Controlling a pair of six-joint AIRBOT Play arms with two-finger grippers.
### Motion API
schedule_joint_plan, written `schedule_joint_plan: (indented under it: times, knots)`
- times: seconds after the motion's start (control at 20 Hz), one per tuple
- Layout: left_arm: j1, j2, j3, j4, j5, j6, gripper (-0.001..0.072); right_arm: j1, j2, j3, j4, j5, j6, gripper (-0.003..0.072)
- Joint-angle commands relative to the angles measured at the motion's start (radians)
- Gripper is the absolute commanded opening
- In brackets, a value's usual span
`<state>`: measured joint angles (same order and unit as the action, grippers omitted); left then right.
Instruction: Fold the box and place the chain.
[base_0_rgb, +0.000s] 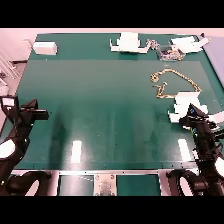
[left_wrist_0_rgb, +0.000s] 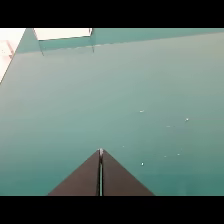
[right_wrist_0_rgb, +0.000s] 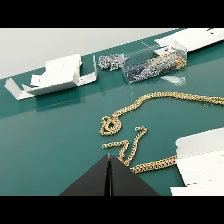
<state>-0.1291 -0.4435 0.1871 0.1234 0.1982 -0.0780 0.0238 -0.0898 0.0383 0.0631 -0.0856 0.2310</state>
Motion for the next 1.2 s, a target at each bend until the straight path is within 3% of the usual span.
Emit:
schedule_joint_plan:
  times: [0.0,0.3,0.4,0.45,0.55,0.75,1.0,1.15]
  knots:
    - [0.000,0.001,0.000,0.000,0.000,0.000,0.0020,-0.001,0.000,0.000,0.000,0.000,0.000,0.0011]
    - [0.000,0.001,0.000,0.000,0.000,0.000,0.0020,0.000,0.000,0.003,-0.014,0.013,-0.009,0.0011]
    - [0.000,0.001,0.000,0.000,0.000,0.000,0.0020,0.000,0.000,0.034,-0.122,0.045,-0.061,0.0011]
    - [0.000,0.001,0.000,0.000,0.000,0.000,0.0020,-0.002,0.000,0.066,-0.165,0.044,-0.081,0.0039]
    - [0.000,0.001,0.000,0.000,0.000,0.000,0.0020,-0.031,-0.020,0.137,-0.180,0.018,-0.111,0.0195]
    - [0.000,0.001,0.000,0.000,0.000,0.000,0.0020,-0.183,-0.168,0.284,-0.179,0.060,-0.108,0.0200]
    - [0.000,0.001,0.000,0.000,0.000,0.000,0.0021,-0.481,-0.473,0.510,-0.224,0.410,0.013,0.0243]
    - [0.000,0.001,0.000,0.000,0.000,0.000,0.0021,-0.729,-0.689,0.675,-0.489,0.746,0.304,0.0259]
